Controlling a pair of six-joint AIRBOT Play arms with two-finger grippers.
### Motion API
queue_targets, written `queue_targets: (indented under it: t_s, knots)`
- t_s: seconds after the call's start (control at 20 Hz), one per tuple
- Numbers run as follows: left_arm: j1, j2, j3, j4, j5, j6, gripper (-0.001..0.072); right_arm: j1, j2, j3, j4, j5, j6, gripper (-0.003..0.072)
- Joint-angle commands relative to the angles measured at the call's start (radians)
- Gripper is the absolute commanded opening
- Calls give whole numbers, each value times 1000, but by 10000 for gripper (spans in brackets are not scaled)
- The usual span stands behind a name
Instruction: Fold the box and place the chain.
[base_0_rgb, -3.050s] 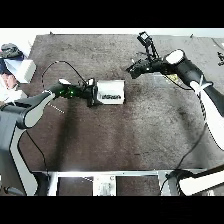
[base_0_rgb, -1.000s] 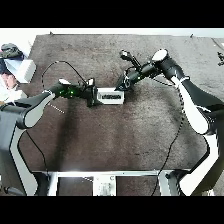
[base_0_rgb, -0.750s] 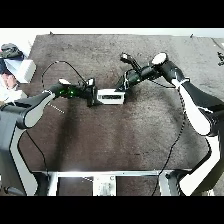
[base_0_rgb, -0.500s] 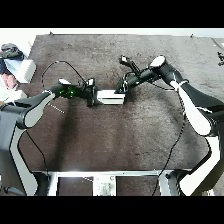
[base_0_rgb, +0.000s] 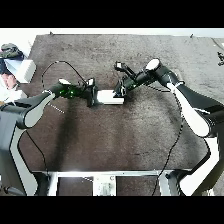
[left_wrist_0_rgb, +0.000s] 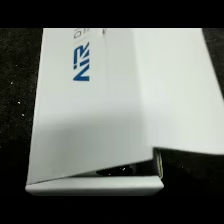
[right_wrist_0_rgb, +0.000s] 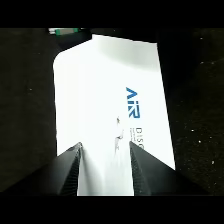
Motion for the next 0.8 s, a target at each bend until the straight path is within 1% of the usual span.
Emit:
queue_targets:
  t_s: [0.0, 0.25, 0.3, 0.5, 0.55, 0.6, 0.75]
  knots:
    - [1, 0, 0, 0, 0, 1, 397, 2, 1, 0, -6, -55, -8, 338]
    - [1, 0, 0, 0, 0, 1, 397, 2, 20, 1, -6, -70, -11, 332]
    - [1, 0, 0, 0, 0, 1, 397, 2, 22, 1, -6, -63, -21, 211]
    - [1, 0, 0, 0, 0, 1, 397, 2, 21, 1, -11, -51, -25, 204]
    - [1, 0, 0, 0, 0, 1, 397, 2, 21, 1, -24, -51, -25, 188]
    - [1, 0, 0, 0, 0, 1, 397, 2, 21, 1, -34, -49, -25, 96]
    - [1, 0, 0, 0, 0, 1, 397, 2, 21, 0, -49, -19, -25, 114]
